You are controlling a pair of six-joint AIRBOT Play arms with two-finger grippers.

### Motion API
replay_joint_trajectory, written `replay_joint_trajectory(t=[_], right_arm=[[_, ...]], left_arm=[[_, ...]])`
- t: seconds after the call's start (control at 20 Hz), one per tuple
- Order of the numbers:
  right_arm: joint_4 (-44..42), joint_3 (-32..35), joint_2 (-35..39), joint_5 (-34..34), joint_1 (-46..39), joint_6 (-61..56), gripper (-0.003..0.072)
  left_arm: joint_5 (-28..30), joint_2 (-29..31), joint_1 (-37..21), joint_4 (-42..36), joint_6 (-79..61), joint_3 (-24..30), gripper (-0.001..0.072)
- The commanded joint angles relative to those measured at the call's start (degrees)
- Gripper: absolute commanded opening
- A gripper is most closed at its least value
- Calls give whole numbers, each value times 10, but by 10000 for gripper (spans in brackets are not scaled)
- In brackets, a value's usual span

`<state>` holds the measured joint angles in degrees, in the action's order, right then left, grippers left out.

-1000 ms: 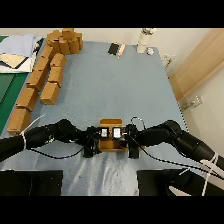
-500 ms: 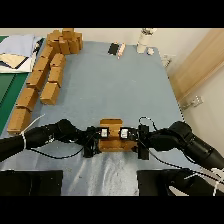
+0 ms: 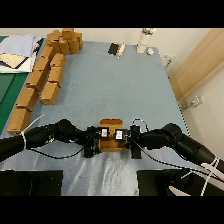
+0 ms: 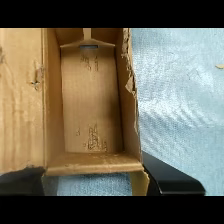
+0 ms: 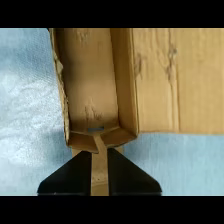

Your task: Fold the box.

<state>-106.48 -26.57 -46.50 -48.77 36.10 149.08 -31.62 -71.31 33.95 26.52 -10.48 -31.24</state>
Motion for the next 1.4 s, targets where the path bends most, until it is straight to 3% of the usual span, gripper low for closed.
replay_joint_trajectory(t=[0.0,0.4,0.5,0.75,0.85,0.9,1.0,1.1,1.2,1.35], right_arm=[[-38,1,-7,19,1,38,114],[-86,3,-36,43,1,56,112],[-93,3,-41,42,1,56,410],[-94,3,-48,29,1,55,411],[-81,2,-37,5,0,6,357],[-48,-1,-24,-15,0,-49,143],[80,-19,12,-54,-1,-252,5],[232,-39,58,-116,-10,-455,5],[327,-43,100,-159,-40,-623,4],[271,-22,101,-176,-127,-678,4]], left_arm=[[0,0,0,0,0,0,410],[0,0,0,0,0,0,410],[0,0,0,0,0,0,410],[0,0,0,0,0,0,410],[0,0,0,0,0,0,410],[0,0,0,0,0,0,410],[0,0,0,0,0,0,410],[0,0,0,0,0,0,410],[0,0,0,0,0,0,410],[0,0,0,0,0,0,411]])
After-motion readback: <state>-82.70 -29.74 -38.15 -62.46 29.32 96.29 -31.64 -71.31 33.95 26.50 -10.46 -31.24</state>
